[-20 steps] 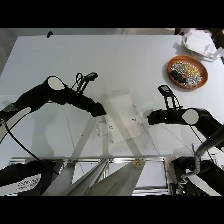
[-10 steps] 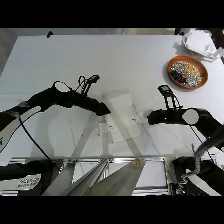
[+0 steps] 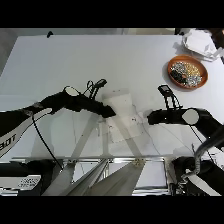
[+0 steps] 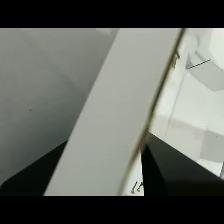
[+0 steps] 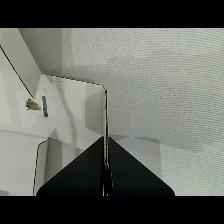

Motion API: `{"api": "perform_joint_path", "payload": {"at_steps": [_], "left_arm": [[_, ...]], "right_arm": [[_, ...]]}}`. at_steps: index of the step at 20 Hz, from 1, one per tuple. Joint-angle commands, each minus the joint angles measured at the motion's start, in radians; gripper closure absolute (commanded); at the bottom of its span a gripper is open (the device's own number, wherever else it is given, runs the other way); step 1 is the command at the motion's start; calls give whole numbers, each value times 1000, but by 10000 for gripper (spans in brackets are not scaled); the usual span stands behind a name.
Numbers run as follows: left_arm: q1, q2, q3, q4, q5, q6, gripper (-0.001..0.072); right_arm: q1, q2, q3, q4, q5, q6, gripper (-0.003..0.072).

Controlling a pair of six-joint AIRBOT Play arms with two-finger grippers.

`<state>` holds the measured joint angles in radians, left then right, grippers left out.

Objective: Fold the box and place the chain.

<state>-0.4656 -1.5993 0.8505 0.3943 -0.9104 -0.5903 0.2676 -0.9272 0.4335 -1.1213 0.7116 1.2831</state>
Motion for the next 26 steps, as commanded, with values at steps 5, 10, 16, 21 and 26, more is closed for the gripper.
{"api": "perform_joint_path", "payload": {"at_steps": [5, 10, 16, 21, 26], "left_arm": [[52, 4, 0, 51, -54, -10, 581], [54, 19, 0, -18, -59, 108, 588], [-9, 24, 0, -19, -61, 235, 703], [-9, 105, 0, -18, -62, 446, 708], [-72, 284, 0, 173, -20, 401, 715]], "right_arm": [[1, 1, 0, 0, 2, 0, 670], [1, 1, 0, 0, 2, 0, 670], [1, 2, 0, 0, 11, 0, 669], [1, 37, 3, -2, 105, 0, 418], [-18, 193, 97, -101, 340, 0, 342]]}}
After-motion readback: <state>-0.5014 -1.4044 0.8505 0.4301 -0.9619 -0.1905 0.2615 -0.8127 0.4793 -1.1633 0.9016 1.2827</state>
